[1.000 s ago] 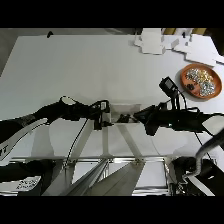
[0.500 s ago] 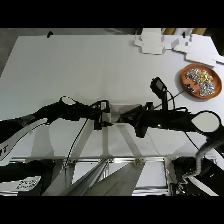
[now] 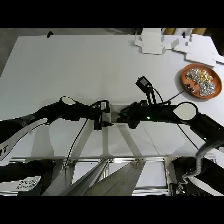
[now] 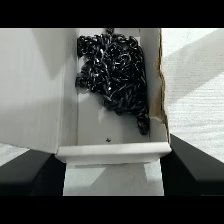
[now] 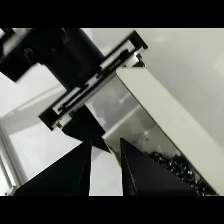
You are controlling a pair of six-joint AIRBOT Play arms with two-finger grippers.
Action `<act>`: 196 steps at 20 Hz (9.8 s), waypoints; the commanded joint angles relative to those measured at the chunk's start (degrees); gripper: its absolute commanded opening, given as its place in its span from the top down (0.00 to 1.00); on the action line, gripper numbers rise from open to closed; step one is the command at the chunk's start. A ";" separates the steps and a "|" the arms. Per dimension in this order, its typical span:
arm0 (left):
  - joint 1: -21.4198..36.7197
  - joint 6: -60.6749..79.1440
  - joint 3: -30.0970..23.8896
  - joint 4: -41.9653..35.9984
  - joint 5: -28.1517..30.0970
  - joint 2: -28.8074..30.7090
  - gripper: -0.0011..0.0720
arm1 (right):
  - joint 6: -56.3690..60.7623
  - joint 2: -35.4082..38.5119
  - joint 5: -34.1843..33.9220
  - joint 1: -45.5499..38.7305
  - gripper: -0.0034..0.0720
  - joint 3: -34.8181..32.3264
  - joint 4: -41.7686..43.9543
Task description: Fold the box and place the chain.
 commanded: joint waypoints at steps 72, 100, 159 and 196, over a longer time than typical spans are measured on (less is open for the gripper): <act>-0.04 -0.02 0.02 0.02 0.02 0.02 0.52 | 44.76 -15.98 13.25 -21.05 0.42 8.41 -56.41; -0.04 0.00 0.02 0.02 0.02 0.02 0.52 | 44.28 -0.76 25.03 -12.17 0.93 8.41 -55.89; -0.04 0.00 0.02 0.02 0.00 0.02 0.52 | 41.38 -21.55 9.25 -19.71 0.42 9.05 -52.50; -0.04 0.00 0.02 0.02 0.00 0.02 0.52 | 41.44 -19.96 9.18 -19.65 0.93 9.07 -52.39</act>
